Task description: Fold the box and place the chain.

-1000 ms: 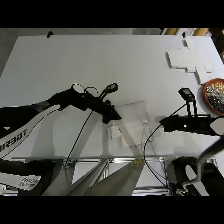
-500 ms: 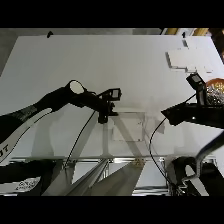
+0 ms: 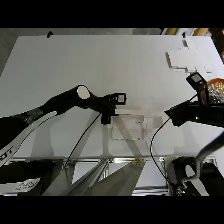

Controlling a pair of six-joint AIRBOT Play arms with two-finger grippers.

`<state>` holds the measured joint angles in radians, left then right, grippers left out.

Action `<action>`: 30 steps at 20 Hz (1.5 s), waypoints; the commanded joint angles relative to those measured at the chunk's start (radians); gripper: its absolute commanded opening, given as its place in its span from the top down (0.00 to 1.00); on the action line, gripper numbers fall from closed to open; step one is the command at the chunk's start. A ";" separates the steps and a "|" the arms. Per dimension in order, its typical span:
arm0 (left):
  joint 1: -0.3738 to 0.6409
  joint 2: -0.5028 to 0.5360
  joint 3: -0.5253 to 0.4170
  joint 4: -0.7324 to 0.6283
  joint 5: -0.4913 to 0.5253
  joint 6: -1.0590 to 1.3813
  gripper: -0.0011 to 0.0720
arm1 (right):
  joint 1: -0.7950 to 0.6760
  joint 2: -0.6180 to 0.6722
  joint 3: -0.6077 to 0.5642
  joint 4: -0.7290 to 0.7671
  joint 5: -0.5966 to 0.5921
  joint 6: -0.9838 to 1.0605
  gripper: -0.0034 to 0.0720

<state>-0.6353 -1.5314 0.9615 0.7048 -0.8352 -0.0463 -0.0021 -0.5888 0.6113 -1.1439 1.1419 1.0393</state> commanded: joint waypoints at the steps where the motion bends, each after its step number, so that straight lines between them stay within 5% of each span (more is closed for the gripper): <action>1: -0.002 -0.005 0.000 0.008 0.013 -0.026 0.98 | 0.001 0.000 0.001 -0.003 0.003 -0.003 0.50; 8: -0.013 0.057 0.000 0.068 -0.058 -0.151 0.99 | 0.001 0.000 0.001 -0.004 0.046 -0.010 0.50; 11: -0.059 0.109 -0.002 0.193 0.012 -0.306 0.99 | 0.001 0.000 0.001 -0.004 0.066 -0.017 0.50; 17: -0.071 0.087 -0.041 0.010 0.082 -0.119 0.99 | 0.001 0.000 0.001 -0.003 0.076 -0.020 0.50; 30: -0.068 0.028 -0.041 0.072 0.102 -0.020 0.98 | 0.001 0.000 0.001 -0.002 0.074 -0.020 0.50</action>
